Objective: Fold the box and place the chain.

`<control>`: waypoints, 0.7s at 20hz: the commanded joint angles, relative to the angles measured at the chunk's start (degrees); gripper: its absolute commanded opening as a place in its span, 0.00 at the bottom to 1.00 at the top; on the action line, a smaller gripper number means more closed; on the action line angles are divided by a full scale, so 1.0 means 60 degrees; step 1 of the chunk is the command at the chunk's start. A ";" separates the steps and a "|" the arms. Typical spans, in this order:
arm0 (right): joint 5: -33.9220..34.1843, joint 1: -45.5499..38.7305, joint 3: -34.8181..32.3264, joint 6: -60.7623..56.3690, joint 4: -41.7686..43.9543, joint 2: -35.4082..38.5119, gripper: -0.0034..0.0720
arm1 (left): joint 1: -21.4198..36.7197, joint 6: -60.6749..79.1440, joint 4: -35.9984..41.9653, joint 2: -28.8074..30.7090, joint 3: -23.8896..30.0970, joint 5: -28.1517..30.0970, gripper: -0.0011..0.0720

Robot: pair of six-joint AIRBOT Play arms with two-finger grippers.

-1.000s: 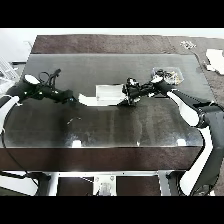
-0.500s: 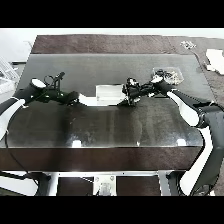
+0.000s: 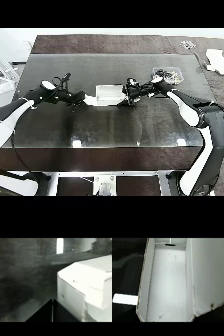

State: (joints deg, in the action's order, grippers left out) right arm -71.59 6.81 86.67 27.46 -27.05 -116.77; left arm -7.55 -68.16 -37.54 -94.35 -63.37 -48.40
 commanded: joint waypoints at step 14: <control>-0.0004 0.0004 -0.0004 0.0000 0.0004 -0.0004 0.81 | -0.0459 0.0113 0.1202 0.0091 -0.0623 -0.0106 0.05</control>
State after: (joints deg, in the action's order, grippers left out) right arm -71.59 6.81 86.67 27.49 -27.05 -116.77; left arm -10.26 -67.61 -31.22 -94.17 -66.85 -48.75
